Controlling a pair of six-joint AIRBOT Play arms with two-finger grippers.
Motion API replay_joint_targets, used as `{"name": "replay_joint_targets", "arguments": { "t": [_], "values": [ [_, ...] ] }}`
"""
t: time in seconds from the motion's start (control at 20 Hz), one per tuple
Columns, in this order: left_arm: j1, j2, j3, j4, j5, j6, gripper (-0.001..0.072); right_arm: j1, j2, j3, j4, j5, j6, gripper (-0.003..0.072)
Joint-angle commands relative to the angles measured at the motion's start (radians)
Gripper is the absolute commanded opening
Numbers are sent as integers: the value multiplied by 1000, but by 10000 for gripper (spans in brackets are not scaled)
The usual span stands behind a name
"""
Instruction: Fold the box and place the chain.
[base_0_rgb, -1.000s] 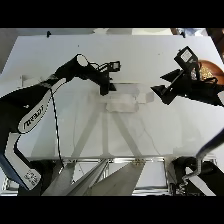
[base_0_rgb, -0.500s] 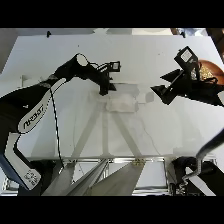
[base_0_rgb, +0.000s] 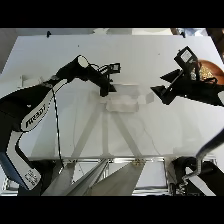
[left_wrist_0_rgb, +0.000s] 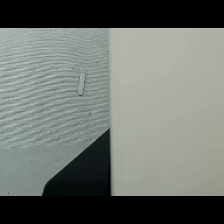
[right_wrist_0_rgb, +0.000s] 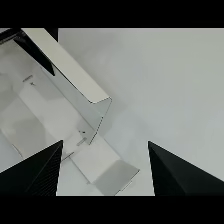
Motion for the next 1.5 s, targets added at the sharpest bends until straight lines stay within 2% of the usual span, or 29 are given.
{"name": "replay_joint_targets", "arguments": {
  "t": [0.0,0.1,0.2,0.3,0.5,0.6,0.85,1.0,1.15,1.45],
  "values": [
    [0,-1,0,5,-2,-2,16,0,1,2,63,9,-146,588],
    [-1,-2,0,5,-2,-2,16,0,8,2,206,64,-256,599],
    [0,-1,0,5,-2,-2,16,0,32,2,278,147,-296,604],
    [0,-2,0,5,-2,-2,16,0,60,2,274,229,-285,602],
    [0,-2,0,5,-2,-2,16,0,90,2,264,304,-285,602],
    [0,-1,0,5,-2,-2,16,0,93,1,257,320,-285,602],
    [0,-1,0,5,-2,-2,16,0,77,-8,106,325,-326,603],
    [0,-2,0,5,-2,-2,16,5,47,-98,72,304,-509,603],
    [0,-2,0,5,-2,-2,16,51,2,-217,78,158,-602,602],
    [0,-2,0,5,-2,-2,16,61,-267,-256,263,13,-807,602]
  ]
}}
